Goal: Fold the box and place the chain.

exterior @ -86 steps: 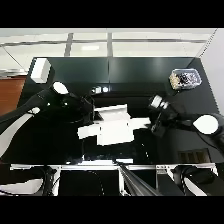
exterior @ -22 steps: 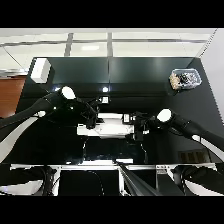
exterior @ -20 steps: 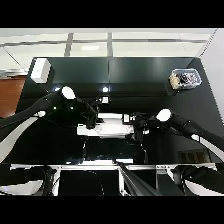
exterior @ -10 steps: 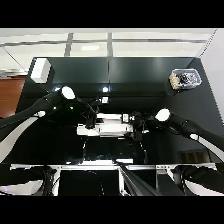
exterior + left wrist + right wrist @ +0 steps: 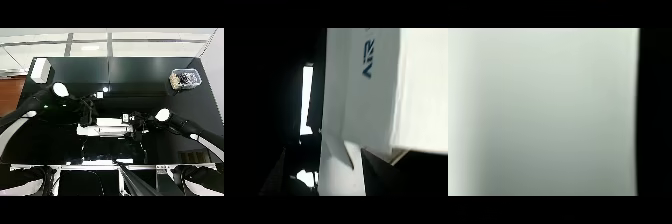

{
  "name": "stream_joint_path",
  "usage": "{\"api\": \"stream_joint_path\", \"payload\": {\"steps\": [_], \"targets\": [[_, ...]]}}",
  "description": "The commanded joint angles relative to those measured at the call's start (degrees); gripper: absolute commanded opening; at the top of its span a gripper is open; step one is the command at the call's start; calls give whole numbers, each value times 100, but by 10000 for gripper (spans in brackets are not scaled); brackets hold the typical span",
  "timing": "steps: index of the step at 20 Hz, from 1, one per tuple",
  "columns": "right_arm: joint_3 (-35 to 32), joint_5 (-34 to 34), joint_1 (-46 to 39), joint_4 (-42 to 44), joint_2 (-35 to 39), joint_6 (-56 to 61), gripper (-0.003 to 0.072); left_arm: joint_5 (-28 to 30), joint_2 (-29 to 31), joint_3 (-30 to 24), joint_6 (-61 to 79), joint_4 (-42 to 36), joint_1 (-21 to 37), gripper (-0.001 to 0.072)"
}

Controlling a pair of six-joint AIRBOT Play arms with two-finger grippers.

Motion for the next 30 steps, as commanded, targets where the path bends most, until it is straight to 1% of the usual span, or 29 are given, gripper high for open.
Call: {"api": "stream_joint_path", "payload": {"steps": [1,2,3,4,5,6,7,8,9,10,12,13,14,15,16,17,20,21,23,25,27,28,30], "targets": [[-4,0,7,-2,0,0,479,-822,570,24,-1674,1016,428,539],[-4,0,7,-7,0,0,478,-1226,656,22,-2162,990,557,532],[-4,4,7,-13,0,0,369,-1729,660,7,-2638,737,658,421],[-4,20,7,-20,0,-2,193,-2149,632,-74,-2765,310,693,196],[-4,17,7,-20,0,-2,168,-2404,603,-249,-2671,-258,680,25],[-4,17,7,-17,0,-2,168,-2358,573,-472,-2444,-922,610,25],[-4,20,7,-15,0,0,168,-2094,551,-675,-2085,-1488,518,24],[-4,22,4,-52,2,0,168,-1609,549,-833,-1810,-1967,433,24],[-4,2,7,-127,2,-7,168,-944,549,-920,-1637,-2380,358,24],[-4,-11,7,-129,2,-4,167,-166,549,-935,-1593,-2621,308,24],[-4,-4,7,-129,2,-4,168,1368,546,-940,-1598,-2900,280,24],[-4,-7,7,-129,2,-4,167,1939,542,-940,-1600,-2942,282,24],[-4,-9,7,-129,2,-4,167,2317,501,-940,-1598,-2909,280,25],[-4,-7,7,-129,2,-4,167,2433,382,-940,-1600,-2846,280,25],[-4,-7,7,-129,2,-4,167,2398,232,-940,-1604,-2736,280,24],[-4,-7,7,-129,2,-4,168,2166,37,-940,-1606,-2634,260,24],[-4,-7,7,-129,2,-4,167,1462,-468,-940,-1606,-2656,157,24],[-4,-7,7,-129,2,-4,167,1362,-570,-940,-1606,-2653,94,24],[-4,-7,7,-129,2,-4,168,1351,-658,-938,-1604,-2627,-13,24],[-4,-7,7,-129,2,-4,167,1403,-540,-872,-1606,-2417,48,22],[-4,-7,7,-129,2,-4,167,1394,-192,-710,-1731,-2083,278,22],[-4,-7,7,-129,2,-4,167,1390,98,-649,-1851,-1941,461,22],[-4,-7,7,-129,2,-4,167,1344,813,-673,-1937,-1902,872,22]]}}
